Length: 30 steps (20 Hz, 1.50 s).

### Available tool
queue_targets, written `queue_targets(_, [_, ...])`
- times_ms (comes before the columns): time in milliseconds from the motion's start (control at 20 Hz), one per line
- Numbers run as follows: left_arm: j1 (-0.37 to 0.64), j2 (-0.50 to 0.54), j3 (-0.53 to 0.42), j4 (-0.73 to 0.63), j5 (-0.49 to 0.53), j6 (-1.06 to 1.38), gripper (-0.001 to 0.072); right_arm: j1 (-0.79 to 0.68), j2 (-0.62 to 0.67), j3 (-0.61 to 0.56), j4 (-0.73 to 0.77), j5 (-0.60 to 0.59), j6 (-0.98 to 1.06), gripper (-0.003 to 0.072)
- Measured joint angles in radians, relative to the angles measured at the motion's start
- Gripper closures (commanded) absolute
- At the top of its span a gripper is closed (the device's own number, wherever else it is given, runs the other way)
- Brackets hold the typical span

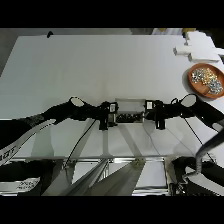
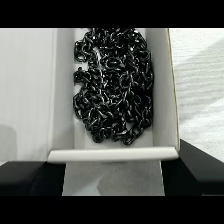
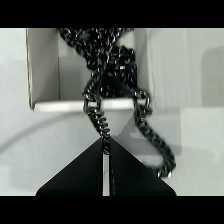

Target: Fold the box and place the chain.

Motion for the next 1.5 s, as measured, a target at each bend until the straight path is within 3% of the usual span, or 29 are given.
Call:
queue_targets(150, [0.0,0.0,0.0,0.0,0.0,0.0,0.0638,0.0,0.084,0.0,-0.104,0.029,0.079,0.0671])
queue_targets(350, [0.0,0.0,0.0,0.0,0.0,0.0,0.0638,0.001,0.238,0.0,-0.126,0.071,0.139,0.0671])
queue_targets(500, [0.0,0.0,0.0,0.0,0.0,0.0,0.0638,0.001,0.351,0.0,-0.017,0.092,0.154,0.067])
queue_targets(750, [0.0,0.0,0.0,0.0,0.0,0.0,0.0638,0.006,0.427,0.0,0.309,0.134,0.134,0.067])
queue_targets(1000, [0.0,0.0,0.0,0.0,0.0,0.0,0.0638,0.101,0.41,0.0,0.465,0.124,0.11,0.0669])
queue_targets(1250, [0.0,0.0,0.0,0.0,0.0,0.0,0.0638,0.221,0.302,0.0,0.504,0.0,0.101,0.0661])
queue_targets(1350, [0.0,0.0,0.0,0.0,0.0,0.0,0.0638,0.241,0.249,0.0,0.51,-0.046,0.1,0.056])
queue_targets(1500, [0.0,0.0,0.0,0.0,0.0,0.0,0.0638,0.254,0.183,0.0,0.515,-0.078,0.1,0.0488])
